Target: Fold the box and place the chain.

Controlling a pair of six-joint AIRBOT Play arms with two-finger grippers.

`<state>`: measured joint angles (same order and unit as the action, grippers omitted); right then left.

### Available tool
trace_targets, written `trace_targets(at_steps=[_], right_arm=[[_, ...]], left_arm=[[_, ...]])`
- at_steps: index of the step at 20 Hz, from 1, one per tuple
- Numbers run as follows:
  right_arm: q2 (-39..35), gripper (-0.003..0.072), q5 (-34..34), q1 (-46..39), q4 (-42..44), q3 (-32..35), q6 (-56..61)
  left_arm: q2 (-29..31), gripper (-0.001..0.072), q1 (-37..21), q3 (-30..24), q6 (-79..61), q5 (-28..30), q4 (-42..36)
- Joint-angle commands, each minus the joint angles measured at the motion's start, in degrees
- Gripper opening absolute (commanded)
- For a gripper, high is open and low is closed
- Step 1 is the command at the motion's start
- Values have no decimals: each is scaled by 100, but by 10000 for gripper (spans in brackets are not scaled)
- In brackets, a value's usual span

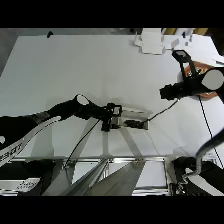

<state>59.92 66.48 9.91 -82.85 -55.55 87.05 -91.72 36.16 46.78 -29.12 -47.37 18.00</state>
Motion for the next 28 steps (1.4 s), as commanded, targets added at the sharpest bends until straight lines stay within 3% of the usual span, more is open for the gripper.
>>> trace_targets(at_steps=[1,11,13,14,21,23,28], right_arm=[[245,208,-125,-302,-153,140,13],[308,213,-1060,-302,-140,1067,2],[308,357,-1073,-302,-160,1121,-11],[308,375,-1084,-302,-190,1121,-28],[326,360,-1191,-302,-267,1123,-48],[485,321,-1182,-302,-264,1123,-48],[1056,320,-1163,-299,-267,1123,-48]], left_arm=[[2,136,0,2,-2,0,2],[2,136,0,2,-2,0,0],[2,136,0,2,0,0,0],[2,136,0,2,0,0,0],[2,136,0,2,0,0,0],[2,136,0,2,-2,0,0],[2,136,0,2,0,0,0]])
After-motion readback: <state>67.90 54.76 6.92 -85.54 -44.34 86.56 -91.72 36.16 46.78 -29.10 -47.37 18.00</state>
